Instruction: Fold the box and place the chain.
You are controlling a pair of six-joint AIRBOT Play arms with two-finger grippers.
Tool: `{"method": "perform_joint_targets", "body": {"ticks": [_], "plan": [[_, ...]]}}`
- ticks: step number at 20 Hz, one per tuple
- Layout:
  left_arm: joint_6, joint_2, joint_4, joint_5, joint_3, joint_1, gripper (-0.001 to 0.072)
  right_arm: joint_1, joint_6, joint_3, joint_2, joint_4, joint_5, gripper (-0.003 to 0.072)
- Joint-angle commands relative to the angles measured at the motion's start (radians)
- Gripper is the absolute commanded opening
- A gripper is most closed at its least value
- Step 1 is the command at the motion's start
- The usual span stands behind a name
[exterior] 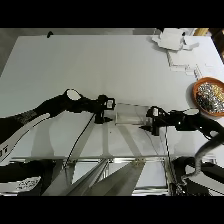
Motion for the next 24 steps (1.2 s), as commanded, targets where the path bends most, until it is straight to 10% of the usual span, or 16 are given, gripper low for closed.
{"method": "perform_joint_targets", "body": {"ticks": [1, 24], "plan": [[0.042, -0.011, -0.029, -0.054, 0.000, -0.002, 0.0700, 0.000, 0.000, 0.000, 0.001, 0.000, 0.000, 0.0414], [0.035, -0.079, -0.147, -0.050, 0.000, -0.070, 0.0696, 0.000, 0.000, 0.000, 0.001, 0.000, 0.000, 0.0414]]}}
